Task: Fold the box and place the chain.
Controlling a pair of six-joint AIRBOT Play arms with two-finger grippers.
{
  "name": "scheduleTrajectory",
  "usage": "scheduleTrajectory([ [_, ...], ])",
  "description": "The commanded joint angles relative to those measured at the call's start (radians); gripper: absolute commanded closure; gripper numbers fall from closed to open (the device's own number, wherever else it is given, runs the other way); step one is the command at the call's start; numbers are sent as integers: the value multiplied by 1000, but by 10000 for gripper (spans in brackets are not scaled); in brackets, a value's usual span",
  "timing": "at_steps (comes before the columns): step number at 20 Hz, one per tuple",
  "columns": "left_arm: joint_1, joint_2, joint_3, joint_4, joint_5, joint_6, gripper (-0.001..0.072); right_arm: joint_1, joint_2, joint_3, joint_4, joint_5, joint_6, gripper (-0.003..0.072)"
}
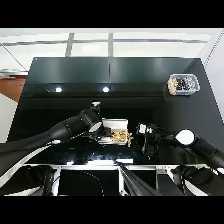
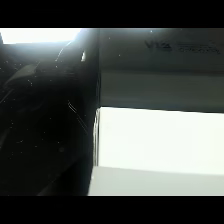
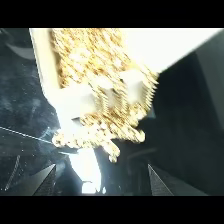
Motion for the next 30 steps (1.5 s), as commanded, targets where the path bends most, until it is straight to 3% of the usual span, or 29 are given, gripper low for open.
scheduleTrajectory([
  [1,0,0,0,0,-5,0,677,6,-63,-3,100,-17,-224,-28],
  [14,0,0,0,0,-2,0,677,60,-129,17,167,-124,-274,-27],
  [25,0,0,0,0,-2,0,677,69,-196,64,159,-124,-256,-17],
  [26,0,0,0,0,-2,0,677,69,-196,64,158,-124,-256,5],
  [28,0,0,0,0,-2,0,677,69,-196,64,142,-111,-256,271],
  [30,0,0,0,0,-2,0,677,69,-196,64,132,-93,-256,461],
])
